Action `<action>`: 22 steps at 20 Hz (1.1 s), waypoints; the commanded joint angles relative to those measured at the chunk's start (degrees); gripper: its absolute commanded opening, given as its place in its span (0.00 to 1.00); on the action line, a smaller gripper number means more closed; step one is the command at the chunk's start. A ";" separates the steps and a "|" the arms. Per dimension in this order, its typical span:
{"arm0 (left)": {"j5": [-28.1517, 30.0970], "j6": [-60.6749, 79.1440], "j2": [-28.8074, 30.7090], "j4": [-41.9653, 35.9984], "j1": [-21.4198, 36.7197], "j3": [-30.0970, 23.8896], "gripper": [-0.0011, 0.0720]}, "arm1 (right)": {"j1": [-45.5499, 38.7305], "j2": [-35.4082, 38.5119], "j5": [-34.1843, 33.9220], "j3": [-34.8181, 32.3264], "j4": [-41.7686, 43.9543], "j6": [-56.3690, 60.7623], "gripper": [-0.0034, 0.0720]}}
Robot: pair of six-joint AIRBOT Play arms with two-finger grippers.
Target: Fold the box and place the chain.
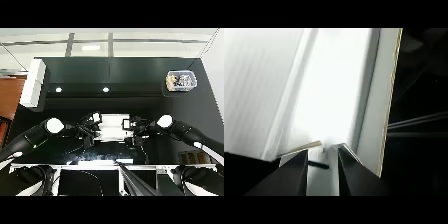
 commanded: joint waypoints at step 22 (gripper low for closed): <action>-19.39 -56.57 14.62 24.00 31.71 1.75 0.05 | 0.00 0.00 0.00 0.02 0.04 0.00 0.67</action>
